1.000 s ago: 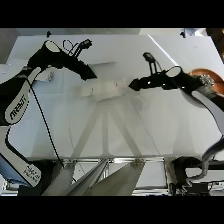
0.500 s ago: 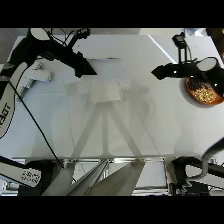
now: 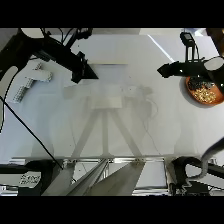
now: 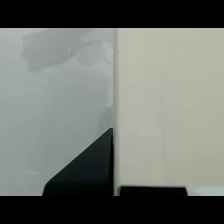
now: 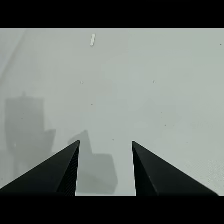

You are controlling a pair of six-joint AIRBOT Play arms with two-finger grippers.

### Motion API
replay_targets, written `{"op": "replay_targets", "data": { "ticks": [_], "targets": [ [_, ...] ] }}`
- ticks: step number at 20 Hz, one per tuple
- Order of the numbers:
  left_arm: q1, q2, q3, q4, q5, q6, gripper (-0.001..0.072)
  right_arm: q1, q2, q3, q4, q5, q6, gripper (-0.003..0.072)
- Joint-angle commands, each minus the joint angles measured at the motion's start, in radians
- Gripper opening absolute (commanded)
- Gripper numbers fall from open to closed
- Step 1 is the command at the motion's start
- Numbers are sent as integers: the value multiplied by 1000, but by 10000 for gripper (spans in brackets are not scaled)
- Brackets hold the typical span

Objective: Fold the box and place the chain.

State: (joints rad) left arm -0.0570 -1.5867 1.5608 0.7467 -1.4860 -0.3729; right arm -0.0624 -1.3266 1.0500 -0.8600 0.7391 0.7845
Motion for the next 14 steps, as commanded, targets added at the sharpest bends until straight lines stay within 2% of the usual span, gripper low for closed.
{"op": "replay_targets", "data": {
  "ticks": [1, 3, 5, 9, 14],
  "targets": [
    [-4, 16, -140, -50, 154, 146, -1, -1, 1, 1, 0, 0, 0, 361],
    [-3, -3, -252, -150, 259, 267, 0, -1, 1, 1, 0, 1, 0, 361],
    [-3, -48, -317, -208, 303, 383, 0, -1, 1, 1, 0, 1, 0, 361],
    [-5, -159, -330, -207, 339, 426, 0, -1, 1, 1, 0, 1, 0, 361],
    [-7, -196, -330, -188, 385, 531, 0, -1, 1, 1, 0, 1, 0, 361]
  ]
}}
